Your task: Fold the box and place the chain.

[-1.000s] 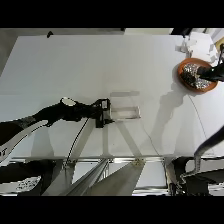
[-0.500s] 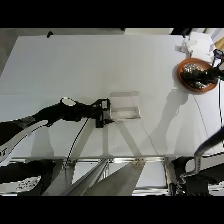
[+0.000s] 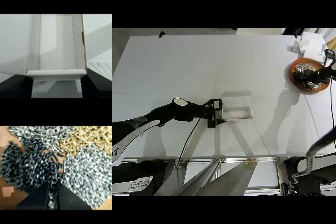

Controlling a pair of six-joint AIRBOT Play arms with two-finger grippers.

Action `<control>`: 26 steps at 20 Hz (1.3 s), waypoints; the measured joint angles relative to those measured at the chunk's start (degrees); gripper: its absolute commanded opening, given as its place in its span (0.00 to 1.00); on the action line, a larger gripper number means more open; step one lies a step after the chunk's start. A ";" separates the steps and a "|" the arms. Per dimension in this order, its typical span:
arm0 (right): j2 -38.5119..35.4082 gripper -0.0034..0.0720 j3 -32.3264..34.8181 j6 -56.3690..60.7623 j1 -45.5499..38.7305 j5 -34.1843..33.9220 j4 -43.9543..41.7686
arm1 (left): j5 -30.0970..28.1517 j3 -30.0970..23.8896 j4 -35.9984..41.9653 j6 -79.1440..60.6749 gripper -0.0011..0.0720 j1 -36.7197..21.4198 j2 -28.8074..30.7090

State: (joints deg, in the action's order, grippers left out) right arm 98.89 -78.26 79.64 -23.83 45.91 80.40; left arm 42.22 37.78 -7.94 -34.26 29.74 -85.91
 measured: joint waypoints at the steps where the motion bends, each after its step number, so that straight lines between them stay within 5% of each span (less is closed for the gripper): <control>1: -1.05 0.06 0.00 -0.04 0.00 0.74 0.00 | 0.02 0.00 0.00 0.00 0.03 0.00 0.00; 11: -16.61 0.06 0.00 -4.37 0.00 12.79 -1.16 | 0.00 0.00 0.00 0.00 0.03 0.00 0.00; 26: -34.93 0.06 0.11 -13.09 6.49 33.46 -15.43 | 0.02 0.00 0.00 0.00 0.03 0.00 0.00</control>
State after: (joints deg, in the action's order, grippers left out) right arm 63.96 -78.15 66.54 -17.34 79.37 64.97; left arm 42.24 37.78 -7.94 -34.26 29.74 -85.91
